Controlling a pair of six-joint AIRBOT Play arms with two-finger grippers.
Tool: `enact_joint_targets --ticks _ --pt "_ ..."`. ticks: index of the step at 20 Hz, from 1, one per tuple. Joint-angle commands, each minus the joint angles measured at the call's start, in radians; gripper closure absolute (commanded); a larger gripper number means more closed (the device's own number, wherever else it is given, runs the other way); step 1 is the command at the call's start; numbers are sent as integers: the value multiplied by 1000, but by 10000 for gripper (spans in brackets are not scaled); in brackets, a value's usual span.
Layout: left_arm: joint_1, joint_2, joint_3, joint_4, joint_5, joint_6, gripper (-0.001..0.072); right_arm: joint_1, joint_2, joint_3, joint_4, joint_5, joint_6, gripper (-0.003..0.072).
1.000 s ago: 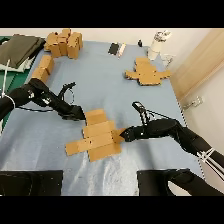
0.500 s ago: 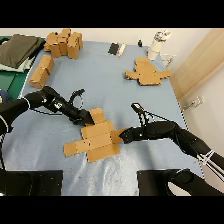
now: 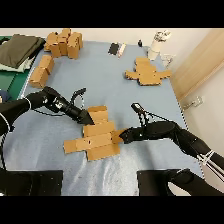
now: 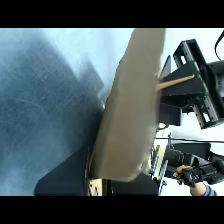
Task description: Fold the box.
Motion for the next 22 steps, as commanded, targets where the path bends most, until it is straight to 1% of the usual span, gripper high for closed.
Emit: enact_joint_targets --ticks 1,2,3,5,6,7,8,9,10,11,15,16,17,18,19,20,22 --pt "0 0 0 -9 -5 34 481 1 1 0 -7 -1 1 684" --pt "0 0 0 -12 -2 36 222 1 1 0 -11 -1 5 684" --pt "0 0 0 -13 5 36 193 1 1 0 -16 -1 11 684" --pt "0 0 0 -12 20 36 202 1 1 0 -33 -1 28 684" --pt "0 0 0 -12 28 40 335 1 1 0 -35 -1 28 684" --pt "0 0 0 -12 33 41 403 1 1 0 -36 -1 28 684" --pt "0 0 0 -12 33 47 421 1 1 0 -36 -1 28 684" --pt "0 0 0 -12 33 50 423 1 1 0 -36 -1 28 684" --pt "0 0 0 -12 32 62 535 1 1 0 -36 -1 28 684" --pt "0 0 0 -12 30 81 697 1 1 0 -36 -1 28 684" --pt "-2 0 0 -12 4 161 697 0 1 0 -32 3 41 674" --pt "-2 0 1 -13 4 186 698 -1 1 2 -32 9 46 541" --pt "-2 1 4 -18 3 216 699 -2 1 9 -37 10 55 361" --pt "-7 6 13 -23 5 235 699 -10 1 30 -62 9 68 266" --pt "-16 19 19 -28 14 266 699 -26 2 60 -108 5 105 266" --pt "-31 45 22 -29 48 290 699 -50 3 103 -179 -4 169 266" --pt "-68 110 21 -29 123 346 699 -106 3 210 -327 -66 308 266"
